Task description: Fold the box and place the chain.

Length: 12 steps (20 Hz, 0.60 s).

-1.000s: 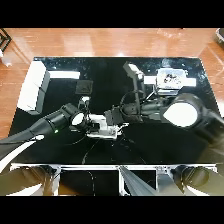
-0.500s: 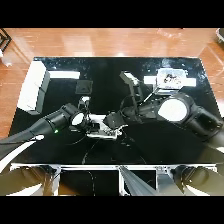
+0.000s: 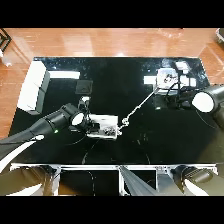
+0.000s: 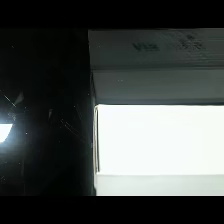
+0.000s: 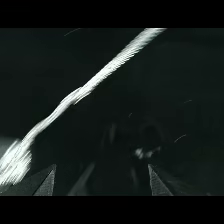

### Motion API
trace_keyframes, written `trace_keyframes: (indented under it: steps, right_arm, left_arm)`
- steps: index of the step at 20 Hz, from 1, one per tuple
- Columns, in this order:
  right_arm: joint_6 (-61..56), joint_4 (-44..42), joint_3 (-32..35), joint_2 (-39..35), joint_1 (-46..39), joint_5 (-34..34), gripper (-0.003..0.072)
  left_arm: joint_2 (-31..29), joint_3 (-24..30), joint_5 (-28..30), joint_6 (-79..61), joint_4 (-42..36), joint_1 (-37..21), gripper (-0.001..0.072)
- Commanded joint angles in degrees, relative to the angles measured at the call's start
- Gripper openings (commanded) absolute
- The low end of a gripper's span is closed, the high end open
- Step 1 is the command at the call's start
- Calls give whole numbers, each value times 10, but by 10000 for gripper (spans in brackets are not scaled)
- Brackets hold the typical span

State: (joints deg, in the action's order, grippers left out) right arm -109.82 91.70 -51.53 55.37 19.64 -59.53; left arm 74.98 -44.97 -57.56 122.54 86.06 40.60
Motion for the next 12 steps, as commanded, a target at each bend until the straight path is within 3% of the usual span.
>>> trace_keyframes:
  steps: [1,7,9,12]
  right_arm:
    - [-64,41,14,68,-68,142,714]
    - [-191,38,-123,311,-85,170,705]
    - [-190,30,-166,360,-85,168,705]
    - [-191,30,-213,407,-86,161,648]
  left_arm:
    - [0,0,1,0,0,0,29]
    - [0,0,1,0,0,0,29]
    - [0,0,1,0,0,0,29]
    - [0,0,-1,0,-1,0,29]
